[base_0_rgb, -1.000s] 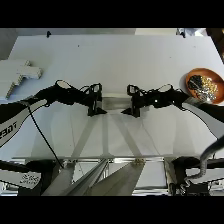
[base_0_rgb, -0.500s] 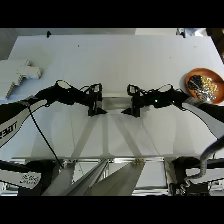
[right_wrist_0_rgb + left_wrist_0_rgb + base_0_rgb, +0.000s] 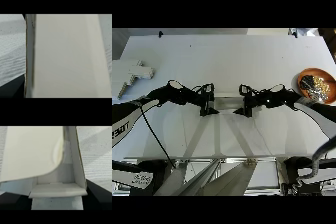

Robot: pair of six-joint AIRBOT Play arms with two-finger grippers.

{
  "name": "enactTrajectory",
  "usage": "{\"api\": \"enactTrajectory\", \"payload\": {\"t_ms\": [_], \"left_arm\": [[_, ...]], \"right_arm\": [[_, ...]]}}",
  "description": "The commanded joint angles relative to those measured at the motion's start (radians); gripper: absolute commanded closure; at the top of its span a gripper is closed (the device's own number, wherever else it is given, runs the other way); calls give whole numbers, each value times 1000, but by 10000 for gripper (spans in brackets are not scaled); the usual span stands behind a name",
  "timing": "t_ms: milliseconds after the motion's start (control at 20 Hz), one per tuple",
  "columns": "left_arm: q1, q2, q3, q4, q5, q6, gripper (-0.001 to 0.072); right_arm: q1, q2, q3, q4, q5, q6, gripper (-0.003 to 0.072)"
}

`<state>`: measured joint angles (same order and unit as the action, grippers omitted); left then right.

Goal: Fold the box and place the chain.

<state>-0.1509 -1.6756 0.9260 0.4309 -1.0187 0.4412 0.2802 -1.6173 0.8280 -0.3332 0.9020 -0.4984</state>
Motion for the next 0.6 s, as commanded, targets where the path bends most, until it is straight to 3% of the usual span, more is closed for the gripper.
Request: {"api": "enactTrajectory", "payload": {"t_ms": [0,50,100,150,550], "left_arm": [[0,0,0,0,1,0,314],[0,0,0,0,1,0,314],[0,0,0,0,1,0,314],[0,0,0,0,1,0,314],[0,0,0,0,1,0,314]], "right_arm": [[1,0,1,1,0,0,171],[1,0,1,1,0,0,133],[1,0,1,1,0,0,15],[1,2,1,1,0,1,-16],[0,130,1,-66,-2,5,-16]]}}
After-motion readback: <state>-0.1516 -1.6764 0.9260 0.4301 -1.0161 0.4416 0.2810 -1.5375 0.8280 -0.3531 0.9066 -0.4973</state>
